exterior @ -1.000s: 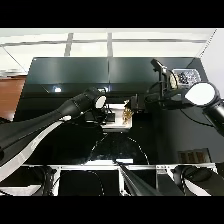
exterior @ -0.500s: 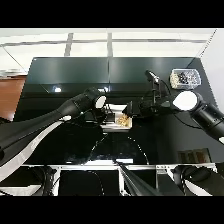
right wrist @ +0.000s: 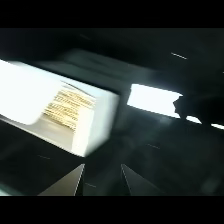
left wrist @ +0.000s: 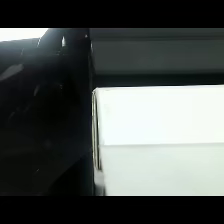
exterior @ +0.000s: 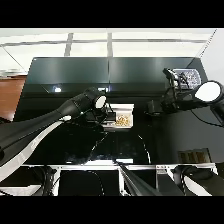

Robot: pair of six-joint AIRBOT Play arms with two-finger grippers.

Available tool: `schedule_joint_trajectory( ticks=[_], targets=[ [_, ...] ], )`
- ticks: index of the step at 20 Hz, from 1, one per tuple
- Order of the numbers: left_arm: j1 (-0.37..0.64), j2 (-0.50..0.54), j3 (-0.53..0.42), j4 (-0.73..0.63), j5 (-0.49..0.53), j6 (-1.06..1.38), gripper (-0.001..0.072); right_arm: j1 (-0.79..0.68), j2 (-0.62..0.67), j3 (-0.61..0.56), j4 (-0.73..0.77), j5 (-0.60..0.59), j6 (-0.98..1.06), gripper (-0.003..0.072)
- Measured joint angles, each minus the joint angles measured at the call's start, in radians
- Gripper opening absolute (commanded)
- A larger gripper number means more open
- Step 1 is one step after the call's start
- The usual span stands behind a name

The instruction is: Fold the box and place the chain.

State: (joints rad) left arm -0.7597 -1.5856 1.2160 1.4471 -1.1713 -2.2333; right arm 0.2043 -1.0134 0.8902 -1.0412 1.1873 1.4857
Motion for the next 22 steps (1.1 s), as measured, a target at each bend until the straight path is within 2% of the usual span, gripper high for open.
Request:
schedule_joint_trajectory(
  ticks=[4,6,7,11,16,19,20,22],
  targets=[
    [0.000,0.000,0.000,-0.011,0.011,-0.072,0.0040,-0.022,0.005,0.001,-0.126,0.060,-0.035,0.0282],
    [0.000,0.000,0.002,-0.020,0.006,-0.093,0.0357,-0.025,0.006,0.001,-0.151,0.061,-0.045,0.0282],
    [0.000,0.000,0.005,-0.024,0.001,-0.102,0.0474,-0.027,0.006,0.001,-0.161,0.060,-0.048,0.0282],
    [0.000,0.040,0.037,-0.027,-0.045,-0.058,0.0490,-0.029,0.007,0.001,-0.181,0.040,-0.055,0.0282],
    [0.008,0.203,0.030,0.055,-0.127,0.121,0.0488,-0.030,0.007,0.001,-0.188,0.012,-0.058,0.0282],
    [0.106,0.322,-0.081,0.142,-0.172,0.186,0.0487,-0.030,0.007,0.001,-0.189,-0.014,-0.058,0.0282],
    [0.163,0.349,-0.132,0.124,-0.158,0.215,0.0487,-0.030,0.007,0.001,-0.189,-0.021,-0.058,0.0282],
    [0.304,0.386,-0.248,-0.036,-0.077,0.368,0.0487,-0.030,0.007,0.001,-0.189,-0.035,-0.058,0.0282]
  ],
)
